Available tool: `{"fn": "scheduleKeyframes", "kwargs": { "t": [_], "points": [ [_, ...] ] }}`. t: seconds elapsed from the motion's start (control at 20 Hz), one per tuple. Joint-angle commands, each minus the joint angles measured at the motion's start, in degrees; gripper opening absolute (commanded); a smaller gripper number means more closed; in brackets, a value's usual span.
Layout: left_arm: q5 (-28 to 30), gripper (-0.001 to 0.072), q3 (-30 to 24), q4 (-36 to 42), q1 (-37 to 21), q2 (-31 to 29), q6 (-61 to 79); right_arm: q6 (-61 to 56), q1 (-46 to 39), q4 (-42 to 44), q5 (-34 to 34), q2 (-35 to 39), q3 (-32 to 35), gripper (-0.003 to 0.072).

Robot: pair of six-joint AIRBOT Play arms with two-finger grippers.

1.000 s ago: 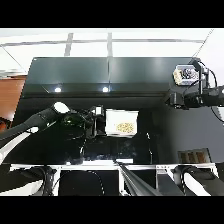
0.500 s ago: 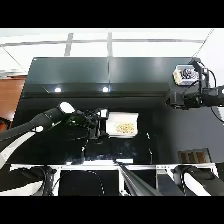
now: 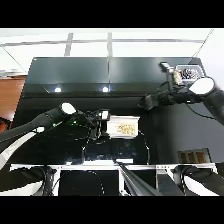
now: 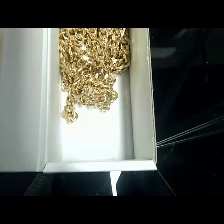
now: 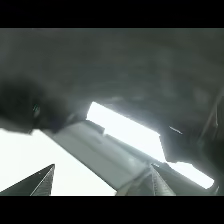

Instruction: Fold the box and place the chain.

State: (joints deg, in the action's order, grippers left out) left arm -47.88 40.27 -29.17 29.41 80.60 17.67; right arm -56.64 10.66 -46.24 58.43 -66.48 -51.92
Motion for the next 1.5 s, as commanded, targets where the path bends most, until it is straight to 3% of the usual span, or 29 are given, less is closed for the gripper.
{"fn": "scheduleKeyframes", "kwargs": {
  "t": [0.0,0.25,0.5,1.05,1.1,1.15,1.25,1.3,1.45],
  "points": [
    [0.1,0.0391,0.0,-0.2,0.0,0.0,0.1,22.5,4.0,4.0,4.0,-2.3,0.0,0.068],
    [0.1,0.0392,0.0,-0.2,0.0,0.0,0.1,31.3,6.7,3.3,12.2,-2.4,0.0,0.068],
    [0.1,0.0391,0.0,-0.2,0.0,0.0,0.1,31.9,10.2,-2.1,12.1,-2.4,0.0,0.068],
    [0.1,0.0392,0.0,-0.2,0.0,0.0,0.1,33.6,10.2,-2.4,7.5,-2.4,3.3,0.0678],
    [0.1,0.0392,0.0,-0.2,0.0,0.0,0.1,33.6,10.2,-2.4,7.2,-2.4,3.3,0.0618],
    [0.1,0.0392,0.0,-0.2,0.0,0.0,0.1,33.6,10.2,-2.3,7.2,-2.4,3.3,0.0484],
    [0.1,0.0392,0.0,-0.2,0.0,0.0,0.1,33.6,10.2,-2.2,7.5,-2.4,3.3,0.046],
    [0.1,0.0392,0.0,-0.2,0.0,0.0,0.1,33.6,10.2,-2.1,8.3,-2.4,3.3,0.0332],
    [0.1,0.0392,0.0,-0.2,0.0,0.0,0.1,33.6,10.2,-2.3,8.9,-2.4,3.3,0.0317]
  ]
}}
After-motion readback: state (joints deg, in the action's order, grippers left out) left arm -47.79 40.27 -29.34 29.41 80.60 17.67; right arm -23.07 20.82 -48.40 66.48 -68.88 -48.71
